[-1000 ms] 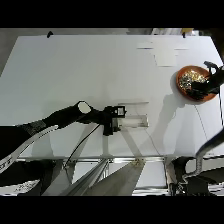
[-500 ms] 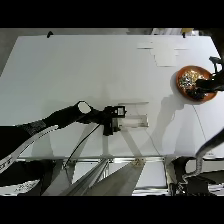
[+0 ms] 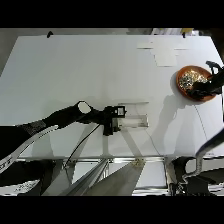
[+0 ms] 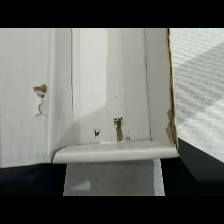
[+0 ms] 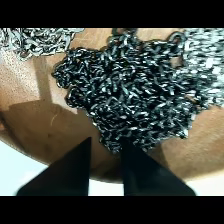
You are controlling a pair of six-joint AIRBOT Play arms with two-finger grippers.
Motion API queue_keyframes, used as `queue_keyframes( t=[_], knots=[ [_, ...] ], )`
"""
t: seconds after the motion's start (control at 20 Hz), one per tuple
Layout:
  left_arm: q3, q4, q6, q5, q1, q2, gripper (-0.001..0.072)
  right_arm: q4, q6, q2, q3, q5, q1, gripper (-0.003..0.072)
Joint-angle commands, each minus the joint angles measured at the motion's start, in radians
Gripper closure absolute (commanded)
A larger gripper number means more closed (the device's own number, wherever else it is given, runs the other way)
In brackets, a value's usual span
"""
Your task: Fold the box and place the chain.
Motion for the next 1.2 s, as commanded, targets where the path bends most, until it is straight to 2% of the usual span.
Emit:
queue_keyframes(
  t=[0.0,0.15,0.3,0.55,0.65,0.95,1.15],
  knots=[
    [0.0,0.0,0.0,0.0,0.0,0.0,0.0439,0.008,0.004,-0.021,0.0,0.021,-0.001,0.0604],
    [0.0,0.0,0.0,0.0,0.0,0.0,0.0439,0.008,0.004,-0.015,0.0,0.021,-0.001,0.0671],
    [0.0,0.0,0.0,0.0,0.0,0.0,0.0439,0.008,0.003,0.023,0.0,0.006,-0.001,0.0671],
    [0.0,0.0,0.0,0.0,0.0,0.0,0.0439,0.019,-0.027,0.196,0.0,-0.011,-0.001,0.0671],
    [0.0,0.0,0.0,0.0,0.0,0.0,0.0439,0.064,-0.031,0.277,0.0,-0.003,-0.001,0.0671],
    [0.0,0.0,0.0,0.0,0.0,0.0,0.0439,0.347,-0.104,0.487,0.0,0.097,0.002,0.0671],
    [0.0,0.0,0.0,0.0,0.0,0.0,0.0439,0.36,-0.105,0.6,0.0,0.153,0.091,0.0671]
  ],
)
